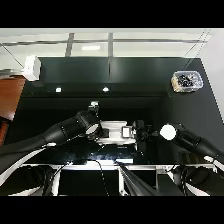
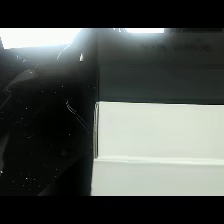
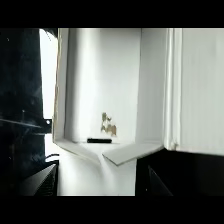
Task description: Fold the box and place the chain.
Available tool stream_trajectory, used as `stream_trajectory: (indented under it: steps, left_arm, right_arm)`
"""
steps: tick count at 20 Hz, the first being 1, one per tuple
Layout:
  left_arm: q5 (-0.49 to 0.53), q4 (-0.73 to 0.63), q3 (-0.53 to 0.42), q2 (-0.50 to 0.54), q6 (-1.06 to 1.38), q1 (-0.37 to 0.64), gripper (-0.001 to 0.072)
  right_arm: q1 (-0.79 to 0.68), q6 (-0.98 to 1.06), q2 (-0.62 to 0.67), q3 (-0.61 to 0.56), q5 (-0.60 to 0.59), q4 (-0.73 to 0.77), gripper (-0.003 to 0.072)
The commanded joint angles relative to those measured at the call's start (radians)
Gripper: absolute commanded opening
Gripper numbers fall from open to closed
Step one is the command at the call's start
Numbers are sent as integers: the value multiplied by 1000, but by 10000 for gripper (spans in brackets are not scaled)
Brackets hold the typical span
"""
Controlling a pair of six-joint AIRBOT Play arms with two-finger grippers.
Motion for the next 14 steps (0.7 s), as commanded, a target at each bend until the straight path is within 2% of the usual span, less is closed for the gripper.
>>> stream_trajectory:
  steps: [1, 4, 5, 6, 7, 9, 10, 11, 14]
  left_arm:
    - [-2, 2, -1, -1, 2, 1, 32]
    - [-2, 2, -1, -1, 2, 1, 32]
    - [-2, 2, -1, -1, 2, 1, 31]
    - [-2, 2, -1, -1, 2, 1, 32]
    - [-2, 2, -1, -1, 2, 1, 31]
    - [-2, 2, -1, -1, 2, 1, 32]
    - [-2, 2, -1, -1, 2, 1, 32]
    - [-2, 2, -1, -1, 2, 1, 31]
    - [-2, 2, -1, -1, 2, 1, 32]
  right_arm:
    - [-1, 19, 10, 1, -29, -45, 585]
    - [0, 18, -5, 1, -39, 34, 569]
    - [5, 19, -14, 1, -38, 52, 515]
    - [13, 19, -19, 1, -39, 66, 403]
    - [20, 19, -20, 1, -40, 87, 352]
    - [37, 20, -21, 1, -39, 119, 338]
    - [44, 31, -21, 1, -39, 129, 223]
    - [47, 40, -22, 1, -39, 144, 185]
    - [49, 68, -22, 1, -60, 161, 174]
